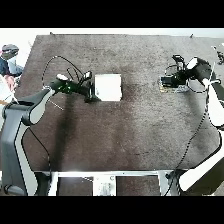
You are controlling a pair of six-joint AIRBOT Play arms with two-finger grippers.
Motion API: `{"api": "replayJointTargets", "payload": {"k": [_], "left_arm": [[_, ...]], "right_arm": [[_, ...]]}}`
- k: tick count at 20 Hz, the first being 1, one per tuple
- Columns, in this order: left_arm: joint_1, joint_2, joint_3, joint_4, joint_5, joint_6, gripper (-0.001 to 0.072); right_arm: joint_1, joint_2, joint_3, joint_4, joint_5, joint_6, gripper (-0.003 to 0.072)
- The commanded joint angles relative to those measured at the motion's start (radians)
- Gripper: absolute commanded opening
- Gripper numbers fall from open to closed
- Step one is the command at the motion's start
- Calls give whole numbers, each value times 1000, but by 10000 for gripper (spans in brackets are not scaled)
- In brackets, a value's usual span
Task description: Fold the box and place the chain.
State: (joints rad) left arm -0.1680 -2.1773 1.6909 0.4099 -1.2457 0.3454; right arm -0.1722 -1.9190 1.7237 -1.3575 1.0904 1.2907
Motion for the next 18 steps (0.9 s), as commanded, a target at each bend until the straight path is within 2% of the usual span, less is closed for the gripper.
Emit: {"api": "replayJointTargets", "payload": {"k": [1,4,5,6,11,18], "left_arm": [[1,1,0,0,0,0,414],[1,1,0,0,0,0,415],[1,1,0,0,0,0,414],[1,1,0,0,0,0,415],[1,1,0,0,0,0,415],[1,1,0,0,0,0,414]], "right_arm": [[1,-1,0,0,3,11,217],[1,-5,-1,1,-1,11,212],[1,-7,-1,0,-3,11,73],[1,-10,-1,0,-4,11,33],[1,2,0,1,-5,11,30],[3,174,0,1,49,10,13]]}}
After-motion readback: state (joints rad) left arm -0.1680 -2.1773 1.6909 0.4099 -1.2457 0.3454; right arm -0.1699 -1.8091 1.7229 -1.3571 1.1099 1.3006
